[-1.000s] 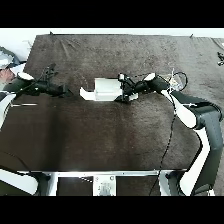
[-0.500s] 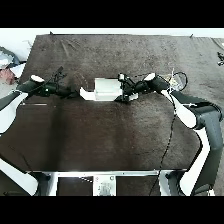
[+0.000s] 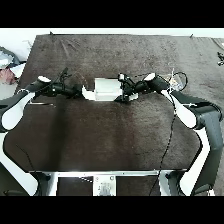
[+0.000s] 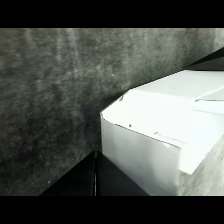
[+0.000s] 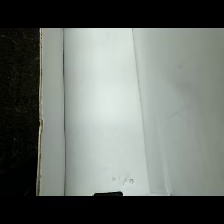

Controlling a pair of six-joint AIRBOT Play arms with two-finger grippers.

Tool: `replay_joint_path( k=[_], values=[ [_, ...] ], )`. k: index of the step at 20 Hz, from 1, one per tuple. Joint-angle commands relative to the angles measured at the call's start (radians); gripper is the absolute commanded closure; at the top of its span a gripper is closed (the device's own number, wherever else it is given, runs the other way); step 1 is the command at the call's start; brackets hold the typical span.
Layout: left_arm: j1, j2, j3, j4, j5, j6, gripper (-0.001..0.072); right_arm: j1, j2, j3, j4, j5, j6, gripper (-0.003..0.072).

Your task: Fold the box and place the chain.

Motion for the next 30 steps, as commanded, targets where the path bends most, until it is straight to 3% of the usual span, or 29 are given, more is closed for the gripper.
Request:
replay_joint_path(
  k=[1, 9, 10, 11, 12, 30],
  values=[
    [-0.007, -0.009, 0.002, -0.027, 0.001, -0.002, 0.0700, 0.001, -0.001, 0.000, 0.000, 0.000, 0.000, 0.0361],
    [-0.033, -0.008, 0.078, -0.011, -0.043, -0.002, 0.0694, 0.001, -0.001, 0.000, 0.000, 0.000, 0.000, 0.0361],
    [-0.035, -0.008, 0.082, -0.014, -0.047, -0.001, 0.0666, 0.001, -0.001, 0.000, 0.000, 0.000, 0.000, 0.0361],
    [-0.035, -0.008, 0.090, -0.020, -0.060, 0.000, 0.0466, 0.001, -0.001, 0.000, 0.000, 0.001, 0.000, 0.0361],
    [-0.035, -0.008, 0.101, -0.019, -0.072, 0.002, 0.0445, 0.001, -0.001, 0.000, 0.000, 0.000, 0.000, 0.0361],
    [-0.121, 0.000, 0.190, 0.080, -0.111, -0.038, 0.0423, 0.001, -0.001, 0.000, 0.000, 0.000, 0.000, 0.0361]
  ],
)
